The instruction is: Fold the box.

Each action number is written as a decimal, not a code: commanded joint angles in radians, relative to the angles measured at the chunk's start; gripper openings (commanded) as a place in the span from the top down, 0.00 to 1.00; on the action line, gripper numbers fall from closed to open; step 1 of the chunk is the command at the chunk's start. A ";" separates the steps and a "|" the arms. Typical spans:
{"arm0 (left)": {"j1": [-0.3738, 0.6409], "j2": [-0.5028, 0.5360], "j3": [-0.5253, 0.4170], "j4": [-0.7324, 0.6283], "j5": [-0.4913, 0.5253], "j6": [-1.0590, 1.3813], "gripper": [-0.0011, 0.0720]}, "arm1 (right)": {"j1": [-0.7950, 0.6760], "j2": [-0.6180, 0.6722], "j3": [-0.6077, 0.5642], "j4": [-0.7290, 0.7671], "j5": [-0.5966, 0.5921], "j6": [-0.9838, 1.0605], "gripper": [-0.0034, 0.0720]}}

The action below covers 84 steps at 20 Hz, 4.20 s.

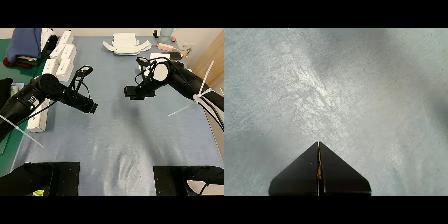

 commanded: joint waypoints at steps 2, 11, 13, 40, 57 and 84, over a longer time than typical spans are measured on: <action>0.000 0.001 0.000 0.000 0.000 0.000 0.96 | 0.001 0.000 0.001 0.000 0.000 0.000 0.95; 0.000 0.001 0.000 0.000 0.000 0.000 0.97 | 0.001 0.000 0.001 0.002 -0.016 0.000 0.95; 0.000 0.001 0.000 0.000 0.000 0.000 0.97 | 0.001 -0.002 0.001 0.011 -0.022 0.024 0.95; 0.000 0.001 0.000 0.000 0.000 0.000 0.97 | -0.977 -0.679 0.618 0.465 -0.277 -0.500 0.55; 0.000 0.001 0.000 0.000 0.000 0.000 0.96 | -0.962 -0.754 0.790 0.625 0.063 -0.629 0.95; 0.000 0.001 0.000 0.000 0.000 0.000 0.97 | -0.590 0.480 -0.604 0.404 0.229 -0.243 0.96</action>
